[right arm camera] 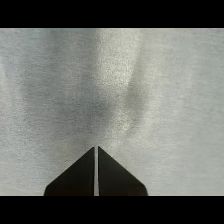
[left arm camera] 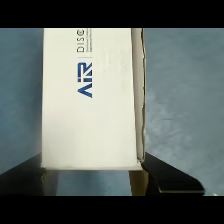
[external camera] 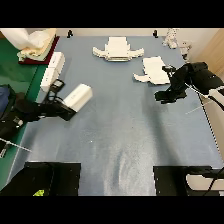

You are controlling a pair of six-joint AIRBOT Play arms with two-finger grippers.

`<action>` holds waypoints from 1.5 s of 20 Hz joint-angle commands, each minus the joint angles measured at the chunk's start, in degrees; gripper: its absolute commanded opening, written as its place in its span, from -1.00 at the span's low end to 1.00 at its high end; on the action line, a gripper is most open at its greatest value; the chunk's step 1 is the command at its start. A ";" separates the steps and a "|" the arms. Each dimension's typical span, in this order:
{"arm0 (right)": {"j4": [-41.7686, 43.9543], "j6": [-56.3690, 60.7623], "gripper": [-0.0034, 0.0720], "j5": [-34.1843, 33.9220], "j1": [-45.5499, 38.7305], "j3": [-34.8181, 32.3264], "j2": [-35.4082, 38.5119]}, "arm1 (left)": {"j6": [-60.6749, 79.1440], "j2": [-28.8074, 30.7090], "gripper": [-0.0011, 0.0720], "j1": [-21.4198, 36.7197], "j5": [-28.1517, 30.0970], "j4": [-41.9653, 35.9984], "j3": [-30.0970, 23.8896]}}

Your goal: Fold the box.

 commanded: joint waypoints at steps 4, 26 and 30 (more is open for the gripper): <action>0.00 0.02 -0.82 0.02 -0.02 0.07 -0.04 | -5.14 1.79 0.28 25.42 -5.03 7.69 0.17; 0.02 0.02 -0.82 0.02 -0.02 0.04 -0.04 | -5.55 -35.71 0.28 17.81 3.98 1.07 29.73; 0.02 0.02 -0.82 0.02 -0.02 0.07 -0.04 | -6.51 -41.90 0.28 16.00 4.07 0.90 37.90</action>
